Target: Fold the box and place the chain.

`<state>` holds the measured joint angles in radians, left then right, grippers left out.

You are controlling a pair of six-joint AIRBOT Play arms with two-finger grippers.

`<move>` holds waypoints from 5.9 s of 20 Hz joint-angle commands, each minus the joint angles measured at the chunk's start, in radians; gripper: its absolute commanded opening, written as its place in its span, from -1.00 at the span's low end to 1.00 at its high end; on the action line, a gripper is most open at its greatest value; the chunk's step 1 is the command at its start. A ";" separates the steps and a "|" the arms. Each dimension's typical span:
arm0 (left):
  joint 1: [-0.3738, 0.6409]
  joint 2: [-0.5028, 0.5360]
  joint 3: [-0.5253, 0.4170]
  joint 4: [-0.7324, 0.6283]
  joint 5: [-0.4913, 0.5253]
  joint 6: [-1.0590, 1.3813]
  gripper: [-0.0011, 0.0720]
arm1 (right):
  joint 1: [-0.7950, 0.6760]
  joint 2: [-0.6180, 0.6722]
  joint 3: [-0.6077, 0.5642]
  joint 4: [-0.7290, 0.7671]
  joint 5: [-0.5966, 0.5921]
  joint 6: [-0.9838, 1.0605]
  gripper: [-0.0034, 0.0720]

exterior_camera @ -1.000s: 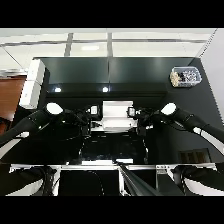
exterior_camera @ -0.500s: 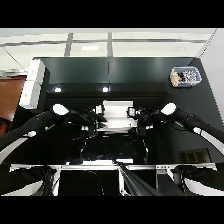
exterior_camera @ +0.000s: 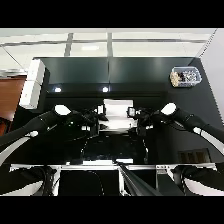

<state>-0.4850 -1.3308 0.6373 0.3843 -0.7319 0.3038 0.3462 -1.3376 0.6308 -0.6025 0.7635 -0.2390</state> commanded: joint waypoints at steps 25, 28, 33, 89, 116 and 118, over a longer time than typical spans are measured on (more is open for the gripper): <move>0.597 -0.025 -0.071 0.241 -0.419 -1.431 -0.90 | 0.001 -0.001 0.000 0.000 0.000 0.000 -0.43; 0.453 -0.085 -0.064 0.174 -0.360 -1.403 -0.90 | 0.001 -0.001 0.000 0.000 0.000 0.000 -0.43; 0.361 -0.094 0.003 0.096 -0.444 -1.247 -0.89 | 0.001 -0.001 0.000 0.000 0.000 0.000 -0.43; -0.281 -0.257 0.564 1.073 -0.432 -2.474 -0.39 | 0.001 -0.001 0.000 0.000 0.000 0.000 -0.43; -0.283 -0.257 0.564 1.062 -0.455 -2.485 -0.90 | 0.001 -0.001 0.000 0.000 0.001 0.000 -0.43; -0.283 -0.257 0.564 1.062 -0.454 -2.485 -0.90 | 0.001 -0.001 0.000 0.000 0.016 0.000 -0.34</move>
<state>-0.7677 -1.5887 1.1999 1.4490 -1.1858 -2.1811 0.3462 -1.3380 0.6308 -0.6025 0.7654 -0.2386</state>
